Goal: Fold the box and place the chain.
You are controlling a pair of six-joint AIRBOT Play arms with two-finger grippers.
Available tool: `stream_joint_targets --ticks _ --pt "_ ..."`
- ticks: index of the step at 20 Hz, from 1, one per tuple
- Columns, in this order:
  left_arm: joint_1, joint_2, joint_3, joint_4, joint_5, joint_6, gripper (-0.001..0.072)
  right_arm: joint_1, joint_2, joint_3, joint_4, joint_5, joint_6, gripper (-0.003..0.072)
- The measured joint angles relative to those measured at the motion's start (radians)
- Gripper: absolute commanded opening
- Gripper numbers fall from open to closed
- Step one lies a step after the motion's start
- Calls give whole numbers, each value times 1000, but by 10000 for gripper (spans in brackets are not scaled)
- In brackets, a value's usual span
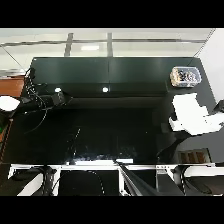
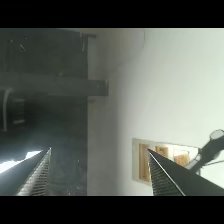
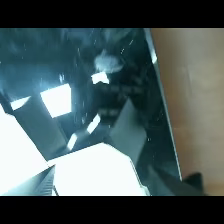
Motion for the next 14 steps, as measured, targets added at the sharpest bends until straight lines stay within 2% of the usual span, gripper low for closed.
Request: stream_joint_targets --ticks 1,2,3,6,9,12,14 --pt "0 0 0 0 6 0 676 6 -4 2 -27 12 0 214" --pt "0 0 0 0 7 0 676 11 -6 3 -49 27 1 85" --pt "0 0 0 0 10 0 676 14 -8 3 -67 47 2 51" --pt "0 0 0 0 16 1 681 23 -2 5 -79 117 8 31" --pt "0 0 0 0 19 14 681 45 42 -11 -29 192 13 9" --pt "0 0 0 0 18 23 681 84 149 -93 66 211 4 9" --pt "0 0 0 0 13 27 681 118 250 -188 158 200 -21 8"
